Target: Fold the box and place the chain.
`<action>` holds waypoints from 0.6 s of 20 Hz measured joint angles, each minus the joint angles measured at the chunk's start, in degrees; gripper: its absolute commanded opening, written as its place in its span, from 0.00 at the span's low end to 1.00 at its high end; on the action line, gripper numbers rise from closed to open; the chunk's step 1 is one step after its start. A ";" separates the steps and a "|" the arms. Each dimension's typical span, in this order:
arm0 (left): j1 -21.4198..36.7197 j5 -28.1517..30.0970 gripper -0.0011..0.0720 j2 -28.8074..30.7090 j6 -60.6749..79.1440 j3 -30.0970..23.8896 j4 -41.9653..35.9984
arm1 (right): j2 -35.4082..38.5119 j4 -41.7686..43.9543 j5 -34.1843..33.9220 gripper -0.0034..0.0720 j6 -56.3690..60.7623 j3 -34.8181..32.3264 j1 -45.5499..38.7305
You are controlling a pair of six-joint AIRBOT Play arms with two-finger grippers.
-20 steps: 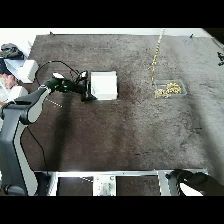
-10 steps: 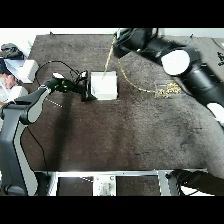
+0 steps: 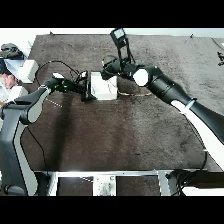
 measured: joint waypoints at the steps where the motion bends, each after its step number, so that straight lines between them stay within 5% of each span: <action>1: 0.00 0.00 0.32 0.00 0.02 0.00 0.00 | -0.39 -0.04 0.33 0.40 0.15 -0.39 -0.09; 6: 0.00 -0.02 0.32 0.00 0.00 0.00 0.00 | 3.39 -0.22 7.30 0.37 0.72 -3.34 -4.09; 11: 0.00 -0.02 0.32 0.00 0.00 0.00 0.00 | 14.45 -0.59 12.15 0.39 6.78 -16.26 -13.38; 12: 0.00 0.00 0.32 0.00 0.02 0.00 0.00 | 16.76 -0.63 12.04 0.56 8.98 -19.87 -15.65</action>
